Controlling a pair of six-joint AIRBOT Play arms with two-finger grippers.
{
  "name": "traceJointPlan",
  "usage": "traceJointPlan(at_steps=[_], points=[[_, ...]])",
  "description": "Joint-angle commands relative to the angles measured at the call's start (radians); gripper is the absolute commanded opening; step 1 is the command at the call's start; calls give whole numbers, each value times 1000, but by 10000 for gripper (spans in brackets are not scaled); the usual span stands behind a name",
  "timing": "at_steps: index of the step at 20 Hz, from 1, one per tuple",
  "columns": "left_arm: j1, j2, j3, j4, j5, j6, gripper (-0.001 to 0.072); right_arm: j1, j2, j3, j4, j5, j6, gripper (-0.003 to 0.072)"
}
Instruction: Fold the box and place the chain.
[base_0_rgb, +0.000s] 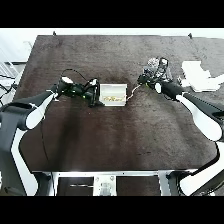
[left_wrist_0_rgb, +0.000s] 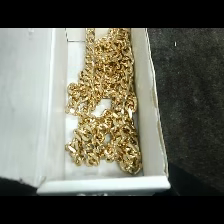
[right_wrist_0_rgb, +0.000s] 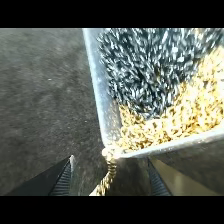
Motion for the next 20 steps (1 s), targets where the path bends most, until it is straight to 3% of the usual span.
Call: traceJointPlan(at_steps=[1, 2, 3, 5, 6, 11, 16, 20], points=[[1, -1, 0, 0, 0, 0, 491, -1, -83, 58, 34, -31, -15, 527], [1, -1, 0, 0, 0, 0, 491, -1, -92, 63, 34, -33, -15, 466], [1, -1, 0, 0, 0, 0, 490, -1, -97, 63, 31, -36, -16, 304], [1, -1, 0, 0, 0, 0, 490, 0, -97, 63, 30, -54, -16, 74], [1, -1, 0, 0, 0, 0, 490, 0, -97, 63, 30, -73, -15, 13], [1, -1, 0, 0, 0, 0, 491, 44, -8, 63, 29, -47, -39, 12], [1, -1, 0, 0, 0, 0, 491, 91, 336, 63, 2, 249, -258, 11], [1, -1, 0, 0, 0, 0, 490, 175, 620, 65, -21, 301, -330, 11]])
